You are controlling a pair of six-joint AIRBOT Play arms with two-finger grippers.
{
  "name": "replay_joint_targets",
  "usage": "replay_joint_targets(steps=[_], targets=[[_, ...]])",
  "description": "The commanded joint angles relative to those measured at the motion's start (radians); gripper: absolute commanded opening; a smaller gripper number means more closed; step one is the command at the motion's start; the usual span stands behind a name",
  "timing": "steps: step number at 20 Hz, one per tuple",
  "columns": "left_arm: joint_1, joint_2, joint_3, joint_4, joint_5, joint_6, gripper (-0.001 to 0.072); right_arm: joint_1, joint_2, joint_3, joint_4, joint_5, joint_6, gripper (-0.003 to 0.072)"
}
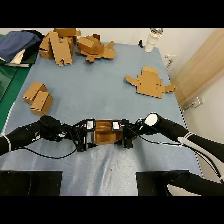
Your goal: Fold the box.
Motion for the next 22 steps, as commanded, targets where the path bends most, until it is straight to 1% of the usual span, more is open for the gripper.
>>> replay_joint_targets(steps=[1,8,11,14,17,22], targets=[[0.001,-0.001,0.004,0.001,0.025,-0.047,0.0694,0.0,0.0,0.0,0.0,0.009,0.0,0.0486],[0.001,-0.006,0.011,0.002,0.027,-0.097,0.0695,0.0,0.0,0.0,0.0,0.009,0.0,0.0486],[0.001,-0.034,0.042,0.007,0.034,-0.14,0.0695,0.0,0.0,0.0,0.0,0.009,0.0,0.0486],[0.0,-0.048,0.059,0.048,0.035,-0.212,0.0695,0.0,0.0,0.0,0.0,0.009,0.0,0.0486],[0.0,-0.048,0.059,0.128,0.034,-0.361,0.0695,0.0,0.0,0.0,0.0,0.008,0.0,0.0486],[0.0,-0.048,0.059,0.127,0.034,-0.374,0.0694,0.0,0.0,0.0,-0.001,0.008,0.0,0.0486]])
